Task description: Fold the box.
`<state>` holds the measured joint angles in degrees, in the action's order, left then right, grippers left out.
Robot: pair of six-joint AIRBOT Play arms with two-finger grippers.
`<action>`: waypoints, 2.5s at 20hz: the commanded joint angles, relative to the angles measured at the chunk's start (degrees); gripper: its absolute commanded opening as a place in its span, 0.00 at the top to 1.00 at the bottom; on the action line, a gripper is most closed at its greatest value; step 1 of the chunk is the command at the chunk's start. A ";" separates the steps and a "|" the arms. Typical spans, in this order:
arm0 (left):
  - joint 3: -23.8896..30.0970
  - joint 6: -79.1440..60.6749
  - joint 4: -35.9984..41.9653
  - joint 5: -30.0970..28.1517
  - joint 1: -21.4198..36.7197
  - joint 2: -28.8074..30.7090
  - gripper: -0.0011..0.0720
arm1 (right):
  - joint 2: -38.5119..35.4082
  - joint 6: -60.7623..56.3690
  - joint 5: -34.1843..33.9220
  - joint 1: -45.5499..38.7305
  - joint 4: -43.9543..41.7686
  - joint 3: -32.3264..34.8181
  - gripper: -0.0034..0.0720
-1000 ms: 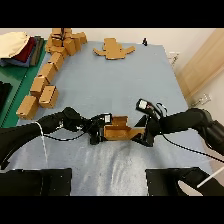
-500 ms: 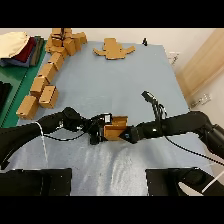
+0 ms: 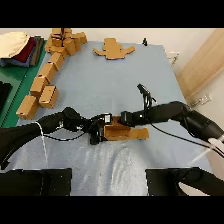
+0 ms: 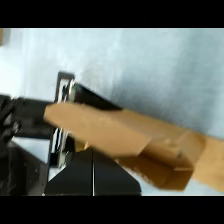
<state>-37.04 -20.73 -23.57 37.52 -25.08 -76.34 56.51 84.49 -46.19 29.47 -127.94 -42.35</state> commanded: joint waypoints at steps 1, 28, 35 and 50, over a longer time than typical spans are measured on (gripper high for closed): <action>0.02 -0.02 -0.02 -0.02 0.07 0.02 0.50 | 7.21 3.65 0.76 -4.02 2.86 -4.50 0.95; 0.02 -0.02 -0.02 0.00 0.07 0.02 0.50 | -7.34 28.79 -20.26 -6.23 7.43 -2.01 0.95; 0.02 -0.02 -0.02 0.00 0.07 0.02 0.50 | -6.03 55.47 -13.44 -6.25 23.89 6.91 0.25; 0.02 -0.02 -0.02 0.00 0.07 0.02 0.50 | 4.26 84.65 -1.62 -3.17 6.03 7.06 0.68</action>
<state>-37.04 -20.75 -23.59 37.52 -25.08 -76.34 60.49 166.80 -48.82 24.82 -120.16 -35.33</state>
